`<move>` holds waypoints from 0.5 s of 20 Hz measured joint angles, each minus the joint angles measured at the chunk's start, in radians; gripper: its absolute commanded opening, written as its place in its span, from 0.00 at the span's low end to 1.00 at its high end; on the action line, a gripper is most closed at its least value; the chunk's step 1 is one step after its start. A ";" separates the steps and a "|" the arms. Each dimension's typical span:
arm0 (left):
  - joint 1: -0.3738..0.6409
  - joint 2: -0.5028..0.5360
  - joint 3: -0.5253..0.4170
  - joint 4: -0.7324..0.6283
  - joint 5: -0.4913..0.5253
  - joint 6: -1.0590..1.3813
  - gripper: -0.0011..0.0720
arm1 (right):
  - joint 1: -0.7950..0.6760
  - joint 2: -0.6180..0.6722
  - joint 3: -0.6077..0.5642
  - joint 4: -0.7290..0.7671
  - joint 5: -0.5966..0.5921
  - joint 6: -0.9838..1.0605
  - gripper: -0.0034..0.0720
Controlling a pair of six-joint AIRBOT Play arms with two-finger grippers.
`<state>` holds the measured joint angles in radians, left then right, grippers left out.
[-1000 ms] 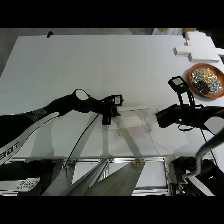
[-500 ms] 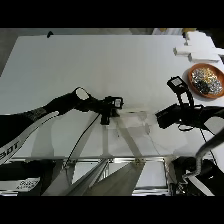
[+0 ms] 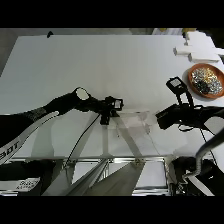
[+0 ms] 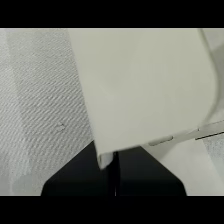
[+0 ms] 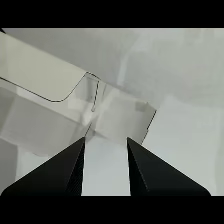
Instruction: Fold the box and place the chain.
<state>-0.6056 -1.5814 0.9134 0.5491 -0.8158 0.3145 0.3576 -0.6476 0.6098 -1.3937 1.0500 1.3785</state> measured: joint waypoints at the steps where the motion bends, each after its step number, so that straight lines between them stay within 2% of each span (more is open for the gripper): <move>1: 0.000 0.000 0.000 0.001 0.000 0.000 0.03 | 0.000 0.000 0.000 0.003 0.009 -0.038 0.24; 3: 0.000 0.000 0.000 0.001 0.000 0.000 0.03 | 0.000 0.000 -0.001 0.023 0.037 -0.154 0.06; 10: 0.000 0.000 0.000 0.002 -0.003 0.000 0.03 | 0.000 -0.024 -0.046 0.147 0.129 -0.587 0.06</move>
